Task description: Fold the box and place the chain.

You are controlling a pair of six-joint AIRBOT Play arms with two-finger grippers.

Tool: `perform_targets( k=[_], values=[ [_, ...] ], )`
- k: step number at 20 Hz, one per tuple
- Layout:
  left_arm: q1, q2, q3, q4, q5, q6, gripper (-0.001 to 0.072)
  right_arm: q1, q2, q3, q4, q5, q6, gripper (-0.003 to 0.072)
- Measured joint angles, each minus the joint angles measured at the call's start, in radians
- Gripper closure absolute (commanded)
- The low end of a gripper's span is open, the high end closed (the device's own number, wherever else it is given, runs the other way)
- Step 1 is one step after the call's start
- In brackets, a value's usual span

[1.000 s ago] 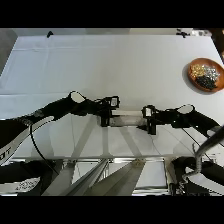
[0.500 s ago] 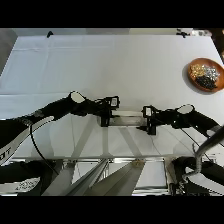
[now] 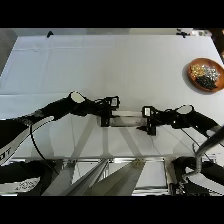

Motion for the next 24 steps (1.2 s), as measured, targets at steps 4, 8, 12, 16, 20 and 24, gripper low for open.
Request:
perform_targets(
  k=[4, 8, 12, 16, 20, 24],
  values=[
    [0.000, 0.000, 0.000, -0.002, 0.003, -0.003, 0.0696, 0.000, 0.000, -0.001, 0.003, -0.030, -0.042, 0.0017],
    [0.000, 0.000, 0.000, -0.001, 0.002, -0.002, 0.0696, 0.000, 0.000, 0.000, 0.019, -0.027, -0.075, -0.0001],
    [0.000, 0.000, 0.000, 0.000, 0.002, 0.000, 0.0696, 0.000, -0.001, -0.001, 0.050, -0.005, -0.085, -0.0016],
    [0.000, 0.000, 0.000, 0.000, 0.002, 0.000, 0.0696, -0.013, -0.001, 0.000, 0.072, 0.039, -0.074, -0.0018],
    [0.000, 0.000, 0.000, 0.000, 0.002, 0.000, 0.0696, -0.029, -0.001, 0.001, 0.076, 0.063, -0.063, -0.0017],
    [0.000, 0.000, 0.000, 0.000, 0.002, 0.000, 0.0696, -0.032, -0.001, 0.002, 0.082, 0.071, -0.062, -0.0014]
  ],
)
